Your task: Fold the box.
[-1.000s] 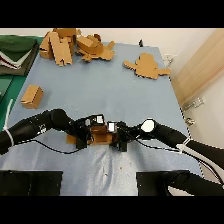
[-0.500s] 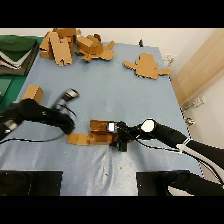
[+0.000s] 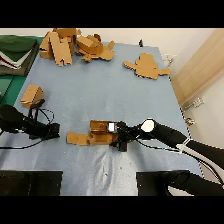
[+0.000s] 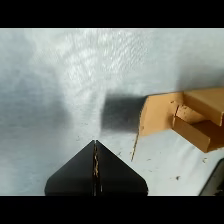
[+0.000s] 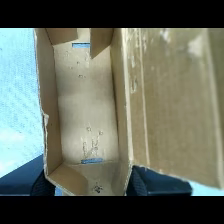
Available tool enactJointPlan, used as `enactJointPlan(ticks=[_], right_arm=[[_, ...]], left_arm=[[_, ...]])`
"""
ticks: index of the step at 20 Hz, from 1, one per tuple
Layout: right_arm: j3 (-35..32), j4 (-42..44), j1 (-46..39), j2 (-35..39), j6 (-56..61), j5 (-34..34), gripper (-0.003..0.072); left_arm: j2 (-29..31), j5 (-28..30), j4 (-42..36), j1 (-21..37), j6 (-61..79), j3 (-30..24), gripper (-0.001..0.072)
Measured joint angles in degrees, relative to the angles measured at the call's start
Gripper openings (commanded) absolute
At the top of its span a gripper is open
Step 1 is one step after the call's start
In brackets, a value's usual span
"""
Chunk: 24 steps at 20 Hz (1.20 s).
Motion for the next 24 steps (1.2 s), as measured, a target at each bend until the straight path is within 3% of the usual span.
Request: enactJointPlan(ticks=[12, 24], right_arm=[[0.0, 0.0, 0.0, 0.0, 0.0, 0.0, 0.0515], [0.0, 0.0, 0.0, 0.0, 0.0, 0.0, 0.0515]], left_arm=[[-9.2, 10.6, -11.4, -13.6, -1.5, -2.8, 0.0015], [-11.1, 16.7, -21.5, -16.6, 4.5, -2.8, 0.0015]])
